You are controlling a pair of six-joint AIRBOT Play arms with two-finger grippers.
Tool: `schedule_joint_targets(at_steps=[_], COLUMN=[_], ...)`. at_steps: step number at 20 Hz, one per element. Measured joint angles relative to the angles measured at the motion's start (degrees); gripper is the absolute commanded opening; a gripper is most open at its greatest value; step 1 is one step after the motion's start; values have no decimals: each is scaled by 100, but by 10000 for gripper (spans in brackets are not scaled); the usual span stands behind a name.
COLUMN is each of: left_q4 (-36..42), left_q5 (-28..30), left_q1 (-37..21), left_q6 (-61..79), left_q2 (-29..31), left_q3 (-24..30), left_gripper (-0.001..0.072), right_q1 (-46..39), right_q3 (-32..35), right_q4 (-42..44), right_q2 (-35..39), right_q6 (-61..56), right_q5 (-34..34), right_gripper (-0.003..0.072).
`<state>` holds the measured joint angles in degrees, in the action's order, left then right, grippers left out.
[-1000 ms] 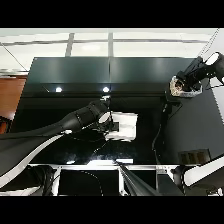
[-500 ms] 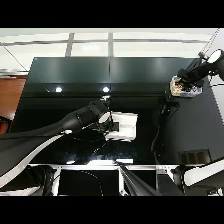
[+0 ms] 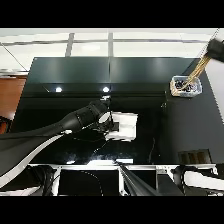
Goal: Fold the box and place the chain.
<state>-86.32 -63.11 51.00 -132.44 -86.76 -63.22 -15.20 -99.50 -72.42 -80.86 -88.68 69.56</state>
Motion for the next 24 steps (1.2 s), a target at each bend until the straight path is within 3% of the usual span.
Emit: schedule_joint_targets(at_steps=[6, 13, 17, 24], left_q4=[0, -2, -2, -2], left_q5=[4, 4, 4, 4], left_q1=[2, 0, 2, 0], left_q6=[0, 0, 0, 0], left_q2=[0, 0, 0, 0], left_q3=[0, 0, 0, 0], left_gripper=[29, 29, 29, 29], right_q1=[-7, 17, 256, 1495], right_q3=[-833, -1056, -1069, -457], right_q4=[680, 1832, 2192, 1773], right_q2=[549, 1294, 1622, 2166], right_q6=[142, 481, 656, 748], right_q5=[74, 225, 938, 2055], right_gripper=[5, 5, 6, 5])
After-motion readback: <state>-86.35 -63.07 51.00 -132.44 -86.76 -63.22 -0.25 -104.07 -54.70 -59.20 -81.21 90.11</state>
